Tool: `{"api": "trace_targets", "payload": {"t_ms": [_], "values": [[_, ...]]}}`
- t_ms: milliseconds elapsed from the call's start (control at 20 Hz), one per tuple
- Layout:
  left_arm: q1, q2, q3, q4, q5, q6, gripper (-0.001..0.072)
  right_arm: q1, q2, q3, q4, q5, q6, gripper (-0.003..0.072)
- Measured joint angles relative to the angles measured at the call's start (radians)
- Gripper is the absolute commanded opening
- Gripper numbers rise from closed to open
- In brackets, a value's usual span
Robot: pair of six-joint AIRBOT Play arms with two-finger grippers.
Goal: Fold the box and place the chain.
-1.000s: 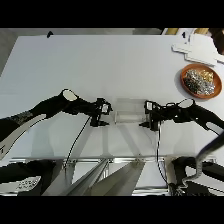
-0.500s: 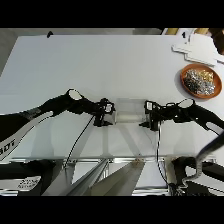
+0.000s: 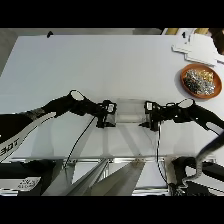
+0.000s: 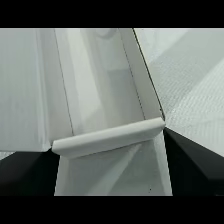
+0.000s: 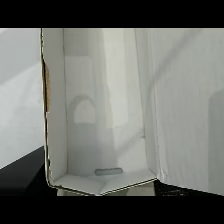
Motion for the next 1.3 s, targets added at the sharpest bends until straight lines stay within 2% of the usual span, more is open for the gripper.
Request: {"api": "trace_targets", "payload": {"t_ms": [250, 300, 350, 450, 500, 1300], "values": [[-0.008, -0.011, 0.000, -0.039, 0.000, -0.024, 0.0690, 0.000, 0.000, 0.000, 0.000, 0.000, 0.000, 0.0401], [-0.009, -0.012, 0.000, -0.043, 0.000, -0.027, 0.0637, 0.000, 0.000, 0.000, 0.000, 0.000, 0.001, 0.0401], [-0.010, -0.013, 0.000, -0.048, 0.001, -0.028, 0.0498, 0.000, 0.000, 0.000, 0.000, 0.000, 0.001, 0.0401], [-0.010, -0.013, 0.000, -0.053, 0.002, -0.031, 0.0272, 0.000, 0.000, 0.000, 0.000, 0.000, 0.001, 0.0401], [-0.011, -0.014, 0.000, -0.054, 0.002, -0.031, 0.0191, 0.000, 0.000, 0.000, 0.000, 0.000, 0.001, 0.0401], [-0.022, -0.013, 0.001, -0.048, 0.008, -0.037, 0.0207, 0.000, 0.000, 0.000, 0.001, 0.000, 0.002, 0.0401]]}}
